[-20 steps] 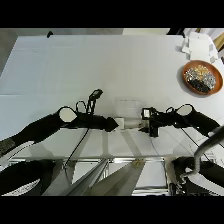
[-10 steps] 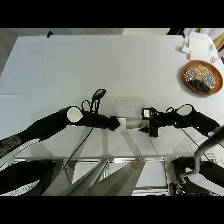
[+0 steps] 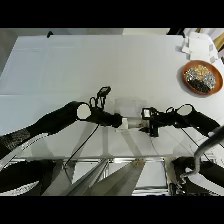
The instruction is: Fold the box and place the chain.
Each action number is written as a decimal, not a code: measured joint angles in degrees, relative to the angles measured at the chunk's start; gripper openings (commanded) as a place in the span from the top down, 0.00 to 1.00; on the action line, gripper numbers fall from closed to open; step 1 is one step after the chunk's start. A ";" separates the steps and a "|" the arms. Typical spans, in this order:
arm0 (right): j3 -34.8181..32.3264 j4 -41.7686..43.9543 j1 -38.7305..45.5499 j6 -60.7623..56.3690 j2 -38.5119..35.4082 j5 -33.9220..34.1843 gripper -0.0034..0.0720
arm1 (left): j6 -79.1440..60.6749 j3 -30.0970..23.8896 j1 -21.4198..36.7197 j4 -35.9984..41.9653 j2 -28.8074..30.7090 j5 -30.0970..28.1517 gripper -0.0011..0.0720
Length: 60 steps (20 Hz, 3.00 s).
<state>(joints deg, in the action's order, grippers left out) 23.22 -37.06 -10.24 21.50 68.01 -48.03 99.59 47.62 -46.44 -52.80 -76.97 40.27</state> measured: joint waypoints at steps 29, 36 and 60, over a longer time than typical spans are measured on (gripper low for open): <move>0.00 0.00 -0.02 0.00 0.00 0.02 0.42 | 25.77 17.18 -2.64 -19.06 -6.93 18.58 0.42; 0.00 0.00 -0.02 0.02 0.00 0.02 0.42 | 26.58 20.76 -1.79 -18.38 -9.25 23.80 0.43; 0.00 -0.04 0.00 0.15 0.00 -0.02 0.42 | 31.17 23.91 -5.40 -19.63 -19.15 26.77 0.91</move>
<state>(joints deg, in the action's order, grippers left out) 23.22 -37.10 -10.24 21.65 68.01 -48.05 130.76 71.53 -51.83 -72.42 -96.12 67.05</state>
